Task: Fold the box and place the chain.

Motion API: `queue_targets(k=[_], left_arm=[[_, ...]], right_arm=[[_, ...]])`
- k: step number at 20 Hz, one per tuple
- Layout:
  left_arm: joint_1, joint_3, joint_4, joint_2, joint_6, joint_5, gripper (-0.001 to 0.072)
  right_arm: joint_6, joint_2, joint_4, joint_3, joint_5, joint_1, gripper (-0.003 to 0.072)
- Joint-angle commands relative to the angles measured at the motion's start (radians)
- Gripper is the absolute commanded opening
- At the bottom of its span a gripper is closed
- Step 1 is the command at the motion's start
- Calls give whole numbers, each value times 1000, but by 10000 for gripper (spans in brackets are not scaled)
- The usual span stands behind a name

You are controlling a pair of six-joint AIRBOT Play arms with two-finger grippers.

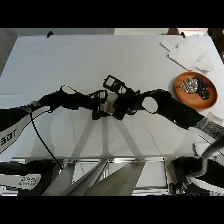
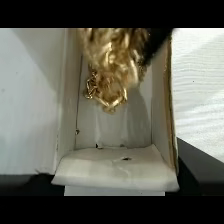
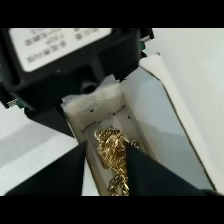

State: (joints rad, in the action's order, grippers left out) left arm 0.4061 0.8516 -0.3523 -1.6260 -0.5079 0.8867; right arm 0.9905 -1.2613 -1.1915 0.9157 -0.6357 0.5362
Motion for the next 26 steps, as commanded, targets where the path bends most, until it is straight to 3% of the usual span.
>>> queue_targets(k=[1, 5, 7, 12, 16, 21, 22, 26], left_arm=[[0, 0, 0, 0, 0, 0, 322], [1, 0, 0, 0, 0, 0, 322], [1, 0, 0, 0, 0, 0, 322], [1, 0, 0, 0, 0, 0, 322], [1, 0, 0, 0, 0, 0, 322], [1, 0, 0, 0, 0, 0, 322], [1, 0, 0, 0, 0, 0, 322], [1, 0, 0, 0, 0, 0, 322]], right_arm=[[0, 21, -1, 1, -72, -15, 293], [-14, 77, -10, -1, -159, -77, 286], [-75, 145, -1, -13, -187, -130, 246], [-352, 316, 75, -192, -209, -297, 251], [-529, 252, 75, -222, -270, -400, 333], [-797, 106, 104, -222, -201, -412, 368], [-843, 76, 124, -222, -174, -412, 416], [-953, -27, 274, -221, -49, -412, 419]])
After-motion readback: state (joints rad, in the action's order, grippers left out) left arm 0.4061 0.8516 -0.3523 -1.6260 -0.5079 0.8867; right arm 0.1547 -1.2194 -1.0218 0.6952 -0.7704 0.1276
